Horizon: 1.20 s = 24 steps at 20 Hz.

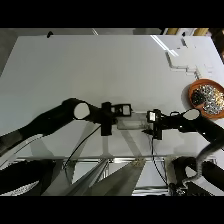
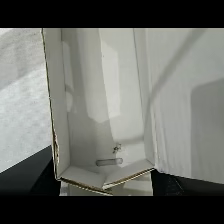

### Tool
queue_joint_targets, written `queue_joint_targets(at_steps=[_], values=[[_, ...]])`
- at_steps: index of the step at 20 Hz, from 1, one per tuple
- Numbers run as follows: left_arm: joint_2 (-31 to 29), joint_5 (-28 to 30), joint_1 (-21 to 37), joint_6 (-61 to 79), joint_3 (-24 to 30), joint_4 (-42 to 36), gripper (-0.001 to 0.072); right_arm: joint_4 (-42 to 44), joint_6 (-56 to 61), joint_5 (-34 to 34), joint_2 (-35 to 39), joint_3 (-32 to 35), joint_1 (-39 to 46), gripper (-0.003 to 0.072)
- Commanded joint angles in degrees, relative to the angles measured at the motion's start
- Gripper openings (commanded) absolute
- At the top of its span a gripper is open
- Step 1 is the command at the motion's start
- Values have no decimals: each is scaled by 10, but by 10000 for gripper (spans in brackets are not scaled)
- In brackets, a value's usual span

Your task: Fold the box and place the chain.

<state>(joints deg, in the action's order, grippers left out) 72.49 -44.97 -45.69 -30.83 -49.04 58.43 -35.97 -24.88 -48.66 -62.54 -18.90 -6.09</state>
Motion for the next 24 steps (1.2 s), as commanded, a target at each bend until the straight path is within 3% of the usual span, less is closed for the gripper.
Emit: queue_joint_targets(at_steps=[1, 5, 7, 12, 17, 24], values=[[-58, -49, 34, -277, 0, 121, 2, 0, 0, 0, 0, 0, 0, 337], [-74, -126, 89, -541, 4, 157, 2, 0, 0, 0, 0, 0, 0, 337], [-69, -113, 113, -620, 30, 137, 2, 0, 0, 0, 0, 0, 0, 337], [-27, -38, 126, -622, 97, 43, 6, 0, 0, 0, 0, 0, 0, 337], [20, -11, 110, -589, 97, -78, 6, 0, 0, 0, 0, 0, 0, 337], [47, 13, 85, -590, 97, -126, 6, 0, 0, 0, 0, 0, 0, 337]])
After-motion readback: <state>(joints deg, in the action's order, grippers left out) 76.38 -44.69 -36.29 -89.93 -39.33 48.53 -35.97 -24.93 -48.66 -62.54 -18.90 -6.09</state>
